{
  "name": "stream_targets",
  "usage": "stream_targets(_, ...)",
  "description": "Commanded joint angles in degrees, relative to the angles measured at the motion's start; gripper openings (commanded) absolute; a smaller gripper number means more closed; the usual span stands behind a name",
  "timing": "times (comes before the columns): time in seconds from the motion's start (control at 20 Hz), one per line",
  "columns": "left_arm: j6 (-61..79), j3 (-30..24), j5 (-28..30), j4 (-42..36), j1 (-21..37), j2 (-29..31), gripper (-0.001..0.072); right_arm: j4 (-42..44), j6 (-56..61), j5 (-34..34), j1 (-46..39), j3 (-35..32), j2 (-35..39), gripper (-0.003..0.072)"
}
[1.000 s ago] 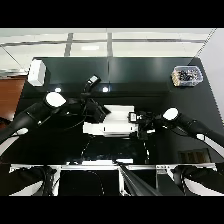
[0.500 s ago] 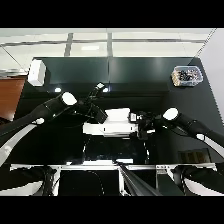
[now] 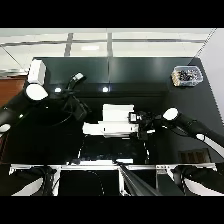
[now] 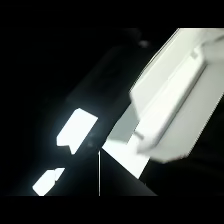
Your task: Fold the box and place the chain.
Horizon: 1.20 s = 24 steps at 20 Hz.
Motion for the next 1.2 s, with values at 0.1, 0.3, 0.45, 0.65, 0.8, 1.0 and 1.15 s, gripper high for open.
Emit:
stream_targets(0.1, 31.0, -8.0, -1.2, 2.2, 1.3, 3.6, 0.058, 0.0, 0.0, 0.0, 0.0, 0.0, 0.0, 0.0397)
stream_targets(0.3, 38.9, -9.9, 14.3, 3.5, -2.2, 3.1, 0.0714, 0.0, 0.0, 0.0, 0.0, 0.0, 0.0, 0.0397)
stream_targets(0.45, 39.5, -9.2, 11.8, -1.8, -2.5, -0.1, 0.0711, 0.0, 0.0, 0.0, 0.0, 0.0, 0.0, 0.0397)
stream_targets(0.65, 44.0, -9.1, 9.4, 3.6, -2.5, -2.9, 0.0711, 0.0, 0.0, 0.0, 0.0, 0.0, 0.0, 0.0397)
stream_targets(0.8, 43.7, -9.1, 9.8, 6.8, -2.4, -4.5, 0.0711, 0.0, 0.0, 0.0, 0.0, 0.0, 0.0, 0.0397)
stream_targets(1.0, 43.3, -8.7, 9.7, 6.7, -4.2, -5.8, 0.071, 0.0, 0.0, 0.0, 0.0, 0.0, 0.0, 0.0397)
stream_targets(1.15, 38.9, -6.7, 9.1, 6.3, -3.7, -2.6, 0.0711, 0.0, 0.0, 0.0, 0.0, 0.0, 0.0, 0.0397)
